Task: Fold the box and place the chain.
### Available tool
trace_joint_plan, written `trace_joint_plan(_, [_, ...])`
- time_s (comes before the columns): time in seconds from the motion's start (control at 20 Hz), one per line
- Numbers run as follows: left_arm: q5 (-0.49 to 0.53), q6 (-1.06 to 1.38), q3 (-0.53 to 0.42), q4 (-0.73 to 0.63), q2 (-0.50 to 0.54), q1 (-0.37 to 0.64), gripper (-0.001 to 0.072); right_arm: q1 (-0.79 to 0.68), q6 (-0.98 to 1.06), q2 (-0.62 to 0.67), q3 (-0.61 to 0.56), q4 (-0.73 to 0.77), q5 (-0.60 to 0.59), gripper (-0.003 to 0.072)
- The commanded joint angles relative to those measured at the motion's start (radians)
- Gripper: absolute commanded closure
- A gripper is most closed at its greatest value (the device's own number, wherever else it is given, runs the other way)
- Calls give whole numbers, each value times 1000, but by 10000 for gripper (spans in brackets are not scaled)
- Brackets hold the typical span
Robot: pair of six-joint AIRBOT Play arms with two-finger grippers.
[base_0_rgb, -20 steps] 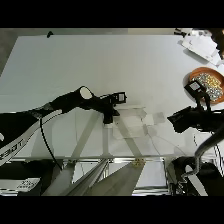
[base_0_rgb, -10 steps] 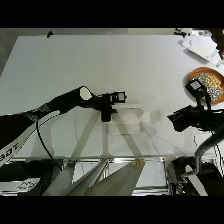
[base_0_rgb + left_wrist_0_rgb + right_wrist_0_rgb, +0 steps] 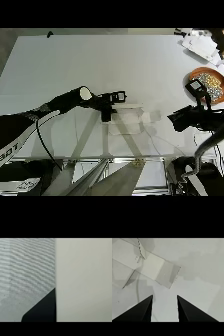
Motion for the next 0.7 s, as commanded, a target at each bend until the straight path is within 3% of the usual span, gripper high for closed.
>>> trace_joint_plan(0.0, [-4,-1,0,4,0,-1,698,1,0,1,0,0,3,344])
trace_joint_plan(0.35, [-4,0,0,4,0,-1,698,1,-10,-1,0,3,10,344])
trace_joint_plan(0.45, [-4,0,0,3,0,-1,698,1,-101,-5,0,64,5,357])
trace_joint_plan(0.6, [-4,0,0,3,0,-1,698,67,-321,-12,0,147,-16,670])
trace_joint_plan(0.65, [-5,0,0,3,0,-1,698,98,-357,-22,0,124,-36,679])
